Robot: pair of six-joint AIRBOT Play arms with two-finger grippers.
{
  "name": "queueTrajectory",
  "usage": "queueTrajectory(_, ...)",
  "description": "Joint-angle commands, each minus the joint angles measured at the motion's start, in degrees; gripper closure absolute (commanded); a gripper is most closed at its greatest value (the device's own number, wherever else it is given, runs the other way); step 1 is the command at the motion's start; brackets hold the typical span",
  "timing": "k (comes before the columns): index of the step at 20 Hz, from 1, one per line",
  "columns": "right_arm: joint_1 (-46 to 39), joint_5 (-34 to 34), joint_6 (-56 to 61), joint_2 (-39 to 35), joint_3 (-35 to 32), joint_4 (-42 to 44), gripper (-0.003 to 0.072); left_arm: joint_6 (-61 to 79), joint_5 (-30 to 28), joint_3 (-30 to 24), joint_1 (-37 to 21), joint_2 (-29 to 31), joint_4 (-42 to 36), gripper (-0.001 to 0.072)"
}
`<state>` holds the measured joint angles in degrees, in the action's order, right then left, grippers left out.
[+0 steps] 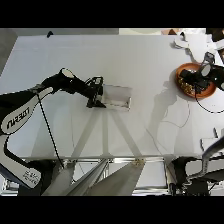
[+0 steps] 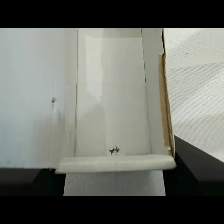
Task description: Fold the box and place the chain.
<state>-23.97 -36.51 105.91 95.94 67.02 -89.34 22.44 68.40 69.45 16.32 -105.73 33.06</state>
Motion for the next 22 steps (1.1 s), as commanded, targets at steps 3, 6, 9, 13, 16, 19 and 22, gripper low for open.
queueTrajectory(3, 0.09, -1.66, -8.15, -3.61, 0.0, -0.02, 0.0674, 0.02, -0.02, -0.02, -0.02, 0.02, 0.0, 0.0238)
queueTrajectory(6, 0.09, -3.85, -14.67, -8.35, 0.0, -0.24, 0.0675, 0.02, -0.02, -0.02, -0.02, 0.02, 0.0, 0.0238)
queueTrajectory(9, 0.09, -6.4, -20.41, -13.86, 0.0, -0.74, 0.0676, 0.02, -0.02, -0.02, -0.02, 0.02, 0.0, 0.0238)
queueTrajectory(13, 0.09, -14.1, -25.33, -20.39, 0.0, -0.85, 0.0677, 0.02, -0.02, -0.02, -0.02, 0.02, 0.0, 0.0238)
queueTrajectory(16, 0.13, -22.34, -30.8, -23.47, -0.07, -0.85, 0.068, 0.02, -0.02, -0.02, -0.02, 0.02, 0.0, 0.0238)
queueTrajectory(19, 2.21, -23.78, -31.82, -27.91, -1.99, 0.0, 0.0681, 0.02, -0.02, -0.02, -0.02, 0.02, 0.0, 0.0238)
queueTrajectory(22, 6.78, -23.67, -31.82, -32.94, -7.89, -0.28, 0.0681, 0.02, -0.02, -0.02, -0.02, 0.02, 0.0, 0.0238)
